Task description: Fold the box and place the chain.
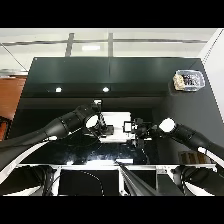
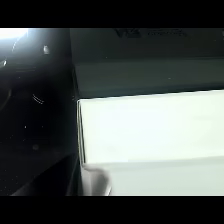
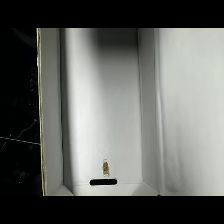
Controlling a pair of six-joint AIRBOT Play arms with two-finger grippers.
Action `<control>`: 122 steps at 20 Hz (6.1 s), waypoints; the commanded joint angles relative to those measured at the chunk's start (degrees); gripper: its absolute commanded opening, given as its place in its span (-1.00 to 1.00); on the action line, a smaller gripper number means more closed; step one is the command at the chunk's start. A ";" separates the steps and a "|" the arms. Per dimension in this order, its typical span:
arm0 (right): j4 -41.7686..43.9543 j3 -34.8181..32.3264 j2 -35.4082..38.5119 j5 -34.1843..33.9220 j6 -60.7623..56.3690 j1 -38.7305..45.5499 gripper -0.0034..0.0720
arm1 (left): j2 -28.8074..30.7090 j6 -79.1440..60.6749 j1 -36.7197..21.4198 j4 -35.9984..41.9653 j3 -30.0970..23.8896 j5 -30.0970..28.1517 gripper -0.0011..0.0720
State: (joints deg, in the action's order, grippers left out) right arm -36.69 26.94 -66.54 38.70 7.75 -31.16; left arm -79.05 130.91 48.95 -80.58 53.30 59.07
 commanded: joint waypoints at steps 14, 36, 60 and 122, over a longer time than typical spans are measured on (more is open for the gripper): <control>0.04 0.02 0.02 0.04 -0.02 -0.07 -0.28 | -1.05 1.29 0.24 -1.70 0.11 -0.07 -0.63; 0.04 0.02 0.02 0.09 -0.02 -0.04 -0.27 | -1.05 -0.44 0.20 -1.01 0.11 -0.26 -0.90; -9.29 0.02 7.32 3.48 -12.39 -0.09 0.65 | -1.03 1.38 0.26 -5.70 0.13 1.05 -0.89; 10.19 -5.66 3.37 19.67 -70.23 20.63 0.64 | -1.03 1.36 0.20 -5.70 0.13 1.46 -0.88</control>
State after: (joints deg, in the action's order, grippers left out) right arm -29.08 19.66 -62.87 57.23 -64.86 -8.95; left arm -80.07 132.27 49.19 -86.26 53.41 60.58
